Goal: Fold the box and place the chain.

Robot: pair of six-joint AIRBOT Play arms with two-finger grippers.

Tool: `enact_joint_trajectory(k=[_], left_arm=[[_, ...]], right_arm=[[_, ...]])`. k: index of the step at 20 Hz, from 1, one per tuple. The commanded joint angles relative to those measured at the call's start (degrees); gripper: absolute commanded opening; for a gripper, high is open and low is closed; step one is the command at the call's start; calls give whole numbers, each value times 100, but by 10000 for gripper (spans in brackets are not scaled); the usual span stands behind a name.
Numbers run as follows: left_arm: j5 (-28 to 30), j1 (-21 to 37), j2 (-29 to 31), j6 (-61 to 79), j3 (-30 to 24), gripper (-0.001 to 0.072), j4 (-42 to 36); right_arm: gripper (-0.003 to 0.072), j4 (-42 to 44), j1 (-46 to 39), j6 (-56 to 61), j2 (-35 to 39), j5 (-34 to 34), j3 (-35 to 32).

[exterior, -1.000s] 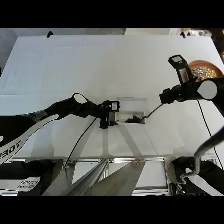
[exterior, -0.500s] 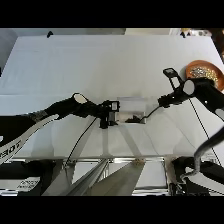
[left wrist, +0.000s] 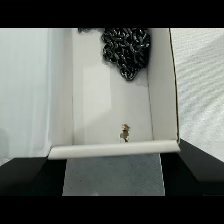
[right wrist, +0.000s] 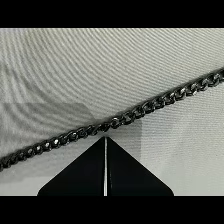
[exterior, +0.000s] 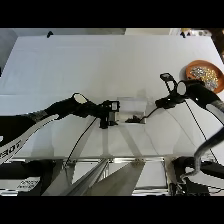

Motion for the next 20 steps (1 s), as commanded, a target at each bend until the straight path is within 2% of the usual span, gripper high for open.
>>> enact_joint_trajectory(k=[1, 3, 5, 12, 20], left_arm=[[0, 2, 4, 2, 0, 205, 0], [0, 2, 4, 2, 0, 205, 0], [0, 2, 4, 2, 0, 205, 0], [0, 2, 4, 2, 0, 205, 0], [0, 2, 4, 2, 0, 205, 0]], right_arm=[[17, -31, -2, 13, 136, 52, 0], [30, -44, -4, 11, 348, 17, 0], [257, -44, -4, 15, 461, -144, 0], [261, -44, -4, 157, 361, -516, -2], [260, -72, -4, 269, -94, -238, -2]])
